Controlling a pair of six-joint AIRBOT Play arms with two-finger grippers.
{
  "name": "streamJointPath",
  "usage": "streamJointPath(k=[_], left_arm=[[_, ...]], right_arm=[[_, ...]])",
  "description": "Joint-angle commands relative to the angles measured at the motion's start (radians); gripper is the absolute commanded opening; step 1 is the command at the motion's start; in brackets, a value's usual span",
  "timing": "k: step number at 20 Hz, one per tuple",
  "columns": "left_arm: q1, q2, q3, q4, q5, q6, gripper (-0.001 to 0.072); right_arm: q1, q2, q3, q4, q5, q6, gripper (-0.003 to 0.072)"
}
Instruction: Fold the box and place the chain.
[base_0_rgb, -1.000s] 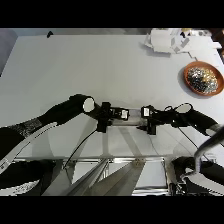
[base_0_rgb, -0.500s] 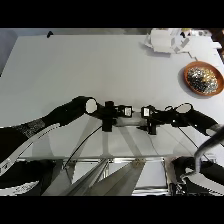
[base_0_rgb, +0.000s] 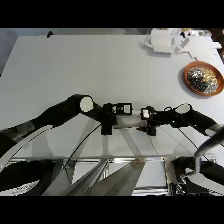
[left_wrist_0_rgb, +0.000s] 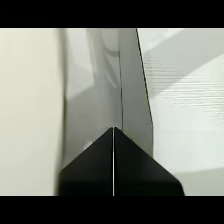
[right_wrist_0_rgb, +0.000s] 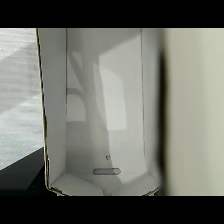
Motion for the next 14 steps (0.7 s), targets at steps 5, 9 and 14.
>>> streamJointPath(k=[5,9,14], left_arm=[[0.148,0.220,0.000,0.240,-0.121,-0.686,0.0003],[0.246,0.230,-0.031,0.301,-0.168,-1.050,0.0003],[0.272,0.174,-0.152,0.228,-0.072,-1.158,0.0004]], right_arm=[[-0.001,0.001,0.000,0.001,-0.001,0.002,0.0400],[-0.001,0.001,0.000,0.001,-0.001,0.002,0.0400],[-0.001,0.001,0.000,0.001,-0.001,0.002,0.0400]])
